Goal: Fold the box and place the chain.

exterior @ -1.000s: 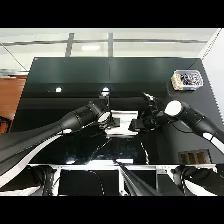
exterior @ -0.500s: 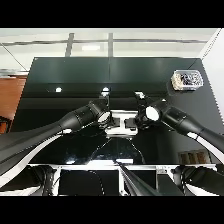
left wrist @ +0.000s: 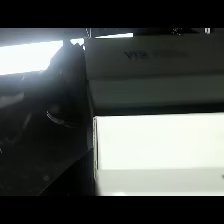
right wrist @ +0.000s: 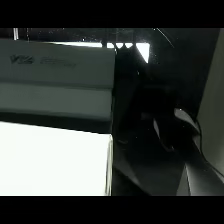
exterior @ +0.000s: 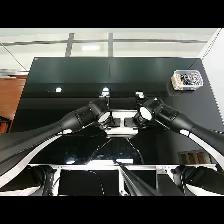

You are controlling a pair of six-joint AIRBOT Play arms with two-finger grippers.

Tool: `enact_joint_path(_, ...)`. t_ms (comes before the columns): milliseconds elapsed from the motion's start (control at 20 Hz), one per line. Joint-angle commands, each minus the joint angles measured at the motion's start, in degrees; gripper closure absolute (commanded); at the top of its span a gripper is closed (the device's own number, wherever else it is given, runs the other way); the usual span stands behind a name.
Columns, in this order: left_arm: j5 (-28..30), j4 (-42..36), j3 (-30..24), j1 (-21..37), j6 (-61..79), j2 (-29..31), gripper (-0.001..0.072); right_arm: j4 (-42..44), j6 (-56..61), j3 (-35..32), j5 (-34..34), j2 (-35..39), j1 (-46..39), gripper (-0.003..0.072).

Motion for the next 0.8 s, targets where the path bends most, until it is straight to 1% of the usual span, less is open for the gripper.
enact_joint_path(0,-0.11,-0.17,0.04,0.04,-0.26,0.00,0.0678,1.33,1.14,0.11,-0.74,-0.13,0.04,0.0423)
enact_joint_path(100,-0.07,-0.20,0.04,0.04,-0.26,0.00,0.0678,1.31,1.33,0.11,-0.79,-0.15,0.07,0.0518)
enact_joint_path(150,-0.09,-0.20,0.04,0.04,-0.26,0.00,0.0678,1.29,1.33,0.11,-0.81,-0.15,0.07,0.0657)
enact_joint_path(200,-0.07,-0.20,0.04,0.04,-0.26,0.00,0.0678,1.29,1.31,0.11,-0.85,-0.15,0.04,0.0669)
enact_joint_path(300,-0.11,-0.20,0.04,0.04,-0.26,0.00,0.0678,1.29,1.31,0.11,-0.92,-0.13,0.04,0.0665)
enact_joint_path(400,-0.13,-0.20,0.04,0.04,-0.26,0.00,0.0678,1.29,1.31,0.13,-1.01,-0.04,0.04,0.0328)
enact_joint_path(450,-0.15,-0.20,0.04,0.04,-0.26,0.00,0.0678,1.27,1.22,0.13,-0.85,0.20,0.04,0.0313)
enact_joint_path(600,-0.17,-0.20,0.04,0.04,-0.26,0.00,0.0678,1.77,-2.27,0.17,1.31,3.56,-0.28,0.0313)
enact_joint_path(750,-0.15,-0.20,0.04,0.04,-0.26,0.00,0.0678,1.11,-7.63,0.17,4.74,12.55,-1.40,0.0313)
